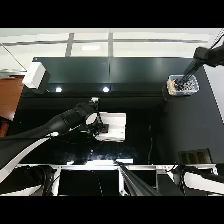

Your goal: Fold the box and place the chain.

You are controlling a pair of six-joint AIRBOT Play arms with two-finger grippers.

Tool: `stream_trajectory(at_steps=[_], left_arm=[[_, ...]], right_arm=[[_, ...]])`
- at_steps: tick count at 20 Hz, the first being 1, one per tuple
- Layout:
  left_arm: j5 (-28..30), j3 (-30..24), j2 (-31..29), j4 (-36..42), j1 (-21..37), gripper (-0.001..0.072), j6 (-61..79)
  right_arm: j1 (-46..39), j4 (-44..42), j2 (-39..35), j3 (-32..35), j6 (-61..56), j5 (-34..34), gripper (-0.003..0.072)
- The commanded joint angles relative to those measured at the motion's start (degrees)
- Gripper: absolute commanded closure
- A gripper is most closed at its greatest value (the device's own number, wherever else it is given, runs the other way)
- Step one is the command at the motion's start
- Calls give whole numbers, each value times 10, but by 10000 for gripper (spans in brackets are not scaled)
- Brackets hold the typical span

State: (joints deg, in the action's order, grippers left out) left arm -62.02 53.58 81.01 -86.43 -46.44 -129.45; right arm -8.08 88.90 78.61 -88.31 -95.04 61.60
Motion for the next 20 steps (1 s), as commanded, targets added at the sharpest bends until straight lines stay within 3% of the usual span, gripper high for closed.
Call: stream_trajectory(at_steps=[1,11,15,20], left_arm=[[-2,0,0,1,0,681,1],[-2,0,0,0,0,682,0],[-2,0,0,0,0,682,0],[-2,0,0,0,0,681,0]], right_arm=[[0,-31,-64,-2,37,6,664],[0,-63,-128,-81,67,42,664],[8,-142,-159,-81,122,132,664],[86,-170,-214,-81,140,171,665]])
